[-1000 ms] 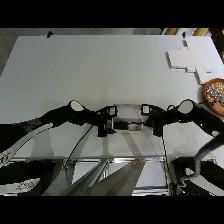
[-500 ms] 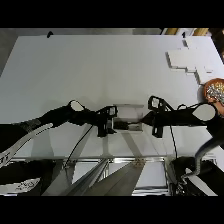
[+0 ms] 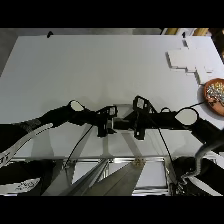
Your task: Fold the box and place the chain.
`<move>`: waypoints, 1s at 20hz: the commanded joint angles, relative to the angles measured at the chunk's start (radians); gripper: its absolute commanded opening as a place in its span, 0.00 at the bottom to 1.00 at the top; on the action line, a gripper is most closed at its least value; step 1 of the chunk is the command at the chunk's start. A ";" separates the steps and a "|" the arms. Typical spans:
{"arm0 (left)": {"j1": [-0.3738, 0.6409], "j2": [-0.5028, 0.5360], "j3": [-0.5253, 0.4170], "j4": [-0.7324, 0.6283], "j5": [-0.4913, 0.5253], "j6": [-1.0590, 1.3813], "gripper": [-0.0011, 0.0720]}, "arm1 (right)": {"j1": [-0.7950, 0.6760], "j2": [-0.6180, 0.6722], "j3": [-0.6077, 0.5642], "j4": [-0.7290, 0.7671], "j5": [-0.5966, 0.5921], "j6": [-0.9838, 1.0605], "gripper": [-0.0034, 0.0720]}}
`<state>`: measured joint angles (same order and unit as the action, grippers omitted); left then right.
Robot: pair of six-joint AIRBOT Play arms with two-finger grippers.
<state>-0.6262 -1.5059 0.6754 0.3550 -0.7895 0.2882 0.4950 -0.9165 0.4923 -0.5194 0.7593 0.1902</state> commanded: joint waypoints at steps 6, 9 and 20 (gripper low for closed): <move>0.001 0.001 0.000 0.000 0.000 0.000 0.30 | -0.272 0.122 0.008 -0.202 0.229 0.017 0.25; 0.001 0.001 0.000 0.000 0.000 0.000 0.30 | -0.414 0.114 -0.002 -0.358 0.236 0.010 0.25; 0.001 0.001 0.000 0.000 0.000 0.000 0.30 | -0.373 -0.119 -0.028 -0.417 0.195 -0.281 0.50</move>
